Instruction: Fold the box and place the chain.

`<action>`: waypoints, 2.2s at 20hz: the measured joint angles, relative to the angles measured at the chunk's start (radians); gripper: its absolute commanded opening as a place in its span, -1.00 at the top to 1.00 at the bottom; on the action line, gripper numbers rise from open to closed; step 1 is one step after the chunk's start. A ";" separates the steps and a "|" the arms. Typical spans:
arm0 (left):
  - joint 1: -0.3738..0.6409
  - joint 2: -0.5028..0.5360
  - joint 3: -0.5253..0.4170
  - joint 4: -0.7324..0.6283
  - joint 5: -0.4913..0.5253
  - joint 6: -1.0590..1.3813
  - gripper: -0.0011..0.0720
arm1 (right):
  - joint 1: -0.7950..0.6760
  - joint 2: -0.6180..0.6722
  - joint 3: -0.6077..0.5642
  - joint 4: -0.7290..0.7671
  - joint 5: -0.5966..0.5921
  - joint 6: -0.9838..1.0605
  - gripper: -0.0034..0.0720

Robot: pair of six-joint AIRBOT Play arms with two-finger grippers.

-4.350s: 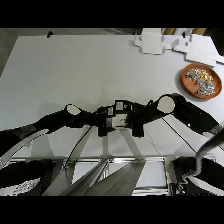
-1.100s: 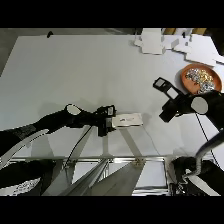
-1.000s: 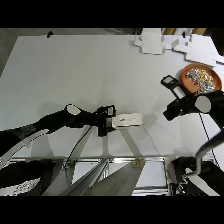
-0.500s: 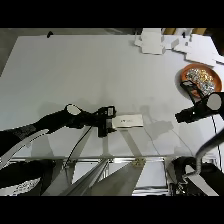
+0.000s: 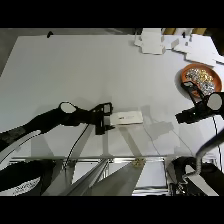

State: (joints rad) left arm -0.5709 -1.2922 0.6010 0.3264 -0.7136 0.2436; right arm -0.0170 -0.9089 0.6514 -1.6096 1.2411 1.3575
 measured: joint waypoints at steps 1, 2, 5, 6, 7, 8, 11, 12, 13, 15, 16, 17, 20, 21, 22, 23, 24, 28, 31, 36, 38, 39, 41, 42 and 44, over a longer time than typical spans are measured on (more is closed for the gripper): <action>0.035 0.053 0.000 0.060 0.008 -0.079 0.49 | 0.000 0.000 0.000 0.000 0.000 0.000 0.86; 0.079 0.110 0.000 0.132 0.015 -0.177 0.48 | 0.000 0.000 0.000 -0.001 0.000 0.000 0.86; 0.255 0.272 0.000 0.365 0.033 -0.516 0.48 | 0.000 0.000 0.000 -0.001 0.001 0.000 0.86; 0.326 0.318 0.000 0.440 0.040 -0.627 0.48 | 0.000 0.000 0.000 -0.001 0.001 0.000 0.86; 0.407 0.362 0.000 0.515 0.039 -0.739 0.38 | 0.000 0.000 0.000 0.000 0.001 0.000 0.86; 0.492 0.397 0.000 0.580 0.040 -0.838 0.31 | 0.000 0.000 0.000 -0.001 0.001 0.000 0.86; 0.732 0.457 -0.001 0.717 0.033 -1.055 0.23 | 0.000 0.000 0.000 0.000 0.001 0.000 0.86; 0.809 0.463 -0.001 0.747 0.026 -1.115 0.23 | 0.000 0.000 0.000 0.000 0.001 0.000 0.86; 0.872 0.465 -0.001 0.767 0.019 -1.162 0.23 | 0.000 0.000 0.000 -0.001 0.001 0.000 0.86; 0.974 0.456 -0.001 0.797 0.005 -1.232 0.23 | 0.000 0.000 0.000 0.000 0.001 0.000 0.86; 1.012 0.444 -0.001 0.806 -0.007 -1.256 0.23 | 0.000 0.000 0.000 -0.001 0.001 0.000 0.86; 1.037 0.430 -0.001 0.816 -0.016 -1.272 0.22 | 0.000 0.000 0.000 -0.001 0.001 0.000 0.86; 1.080 0.372 -0.001 0.836 -0.059 -1.304 -0.07 | 0.000 0.000 0.000 -0.001 0.001 0.000 0.86; 1.087 0.354 -0.001 0.841 -0.072 -1.312 -0.30 | 0.000 0.000 0.000 -0.001 0.001 0.000 0.86; 1.093 0.337 -0.001 0.846 -0.086 -1.316 -0.46 | 0.000 0.000 0.000 0.000 0.001 0.000 0.86; 1.096 0.322 -0.001 0.850 -0.099 -1.320 -0.57 | 0.000 0.000 0.000 -0.001 0.001 0.000 0.86; 1.099 0.312 -0.001 0.850 -0.105 -1.321 -0.66 | 0.000 0.000 0.000 -0.001 0.001 0.000 0.86; 1.104 0.291 0.000 0.861 -0.126 -1.329 -0.94 | 0.000 0.000 0.000 -0.001 0.001 0.000 0.86; 1.104 0.291 -0.001 0.889 -0.138 -1.347 -0.94 | 0.000 0.000 0.000 -0.001 0.001 0.000 0.86; 1.072 0.401 0.000 0.926 -0.147 -1.371 -0.93 | 0.000 0.000 0.000 0.000 0.001 0.000 0.86; 1.045 0.484 0.000 0.955 -0.153 -1.373 -0.93 | 0.000 0.000 0.000 0.000 0.001 -0.001 0.86; 1.030 0.531 -0.001 0.971 -0.156 -1.374 -0.92 | 0.000 0.000 0.000 0.000 0.001 -0.001 0.86; 1.006 0.615 -0.001 0.992 -0.166 -1.376 -0.92 | 0.000 0.000 0.000 0.000 0.001 -0.001 0.86; 0.996 0.656 -0.001 1.001 -0.175 -1.377 -0.92 | 0.000 0.000 0.000 -0.001 0.001 -0.001 0.86; 0.982 0.717 -0.001 1.011 -0.196 -1.377 -0.92 | 0.000 0.000 0.000 -0.001 0.001 -0.001 0.86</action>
State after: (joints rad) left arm 0.4114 -0.5751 0.6003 1.3376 -0.9096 -1.1336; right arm -0.0170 -0.9089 0.6518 -1.6104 1.2423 1.3567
